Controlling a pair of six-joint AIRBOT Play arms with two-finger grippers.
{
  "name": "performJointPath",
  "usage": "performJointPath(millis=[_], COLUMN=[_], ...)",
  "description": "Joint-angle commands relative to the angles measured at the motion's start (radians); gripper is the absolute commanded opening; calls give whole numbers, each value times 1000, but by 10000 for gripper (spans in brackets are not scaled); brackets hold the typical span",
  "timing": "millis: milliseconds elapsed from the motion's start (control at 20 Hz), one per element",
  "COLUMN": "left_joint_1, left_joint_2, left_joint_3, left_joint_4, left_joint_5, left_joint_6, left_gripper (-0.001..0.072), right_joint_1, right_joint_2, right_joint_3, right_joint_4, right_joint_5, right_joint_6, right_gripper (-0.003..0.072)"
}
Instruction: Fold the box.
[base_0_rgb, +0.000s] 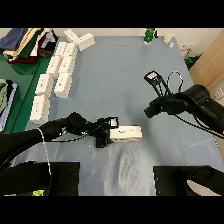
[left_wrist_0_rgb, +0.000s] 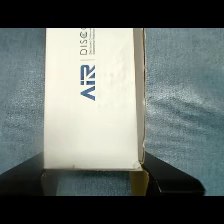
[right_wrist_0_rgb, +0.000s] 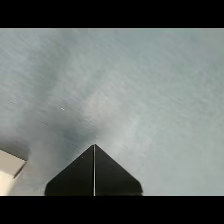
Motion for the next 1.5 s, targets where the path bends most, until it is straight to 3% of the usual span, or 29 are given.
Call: performJointPath(millis=[0,850,1200,1300,1450], left_joint_1=[0,2,91,158,325], left_joint_2=[0,3,129,180,269], left_joint_3=[0,5,5,5,5], left_joint_4=[0,0,23,111,465], left_joint_5=[0,3,7,6,-21], left_joint_6=[0,-6,-144,-295,-748], left_gripper=[471,471,471,471,471], right_joint_1=[-20,-20,-20,-20,-20], right_joint_2=[-87,-97,-97,-97,-97], right_joint_3=[44,44,44,45,44], right_joint_4=[-84,-82,-82,-82,-82], right_joint_5=[-85,-113,-113,-113,-113], right_joint_6=[24,24,24,24,24], right_gripper=[5,5,5,5,5])
